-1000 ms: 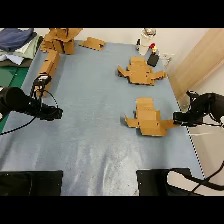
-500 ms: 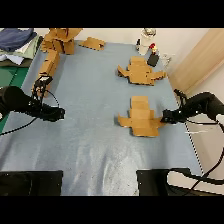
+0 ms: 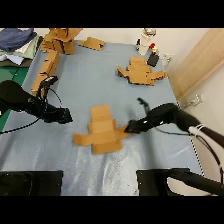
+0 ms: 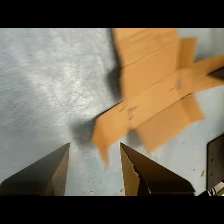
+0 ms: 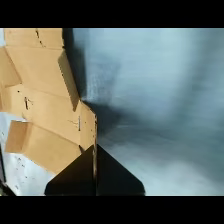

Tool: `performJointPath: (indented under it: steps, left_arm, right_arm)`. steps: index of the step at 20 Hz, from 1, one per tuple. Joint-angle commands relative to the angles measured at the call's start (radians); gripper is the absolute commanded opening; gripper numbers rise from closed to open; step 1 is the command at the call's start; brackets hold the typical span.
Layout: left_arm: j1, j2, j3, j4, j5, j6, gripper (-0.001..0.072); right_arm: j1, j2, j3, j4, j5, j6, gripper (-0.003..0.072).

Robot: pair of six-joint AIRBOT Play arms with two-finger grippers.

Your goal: Fold the box.

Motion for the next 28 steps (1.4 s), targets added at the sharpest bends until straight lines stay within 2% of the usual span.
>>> performJointPath:
  steps: [1, 4, 6, 10, 15, 20, 24, 28]
  left_arm:
    - [0.001, -0.050, 0.006, -0.062, -0.016, 0.047, 0.0481]
    - [0.041, -0.116, 0.006, -0.081, -0.016, 0.049, 0.0481]
    - [0.093, -0.156, 0.004, -0.115, -0.037, 0.073, 0.0481]
    - [0.177, -0.245, -0.034, -0.208, -0.091, 0.130, 0.0481]
    - [0.181, -0.333, -0.075, -0.251, -0.089, 0.206, 0.0481]
    - [0.185, -0.347, -0.076, -0.232, -0.097, 0.207, 0.0481]
    - [0.262, -0.346, -0.075, -0.227, -0.163, 0.207, 0.0480]
    - [0.318, -0.357, -0.076, -0.221, -0.163, 0.209, 0.0480]
  right_arm:
    - [0.277, 0.088, -0.097, 0.048, 0.251, -0.033, 0.0003]
    - [0.439, 0.148, -0.109, -0.010, 0.400, -0.004, 0.0002]
    - [0.491, 0.161, -0.109, -0.043, 0.444, 0.024, 0.0002]
    - [0.525, 0.161, -0.109, -0.071, 0.447, 0.049, 0.0002]
    - [0.524, 0.161, -0.109, -0.090, 0.454, 0.051, 0.0003]
    - [0.524, 0.161, -0.109, -0.092, 0.457, 0.056, 0.0002]
    - [0.523, 0.161, -0.109, -0.098, 0.467, 0.056, 0.0002]
    - [0.523, 0.154, -0.110, -0.108, 0.470, 0.064, 0.0003]
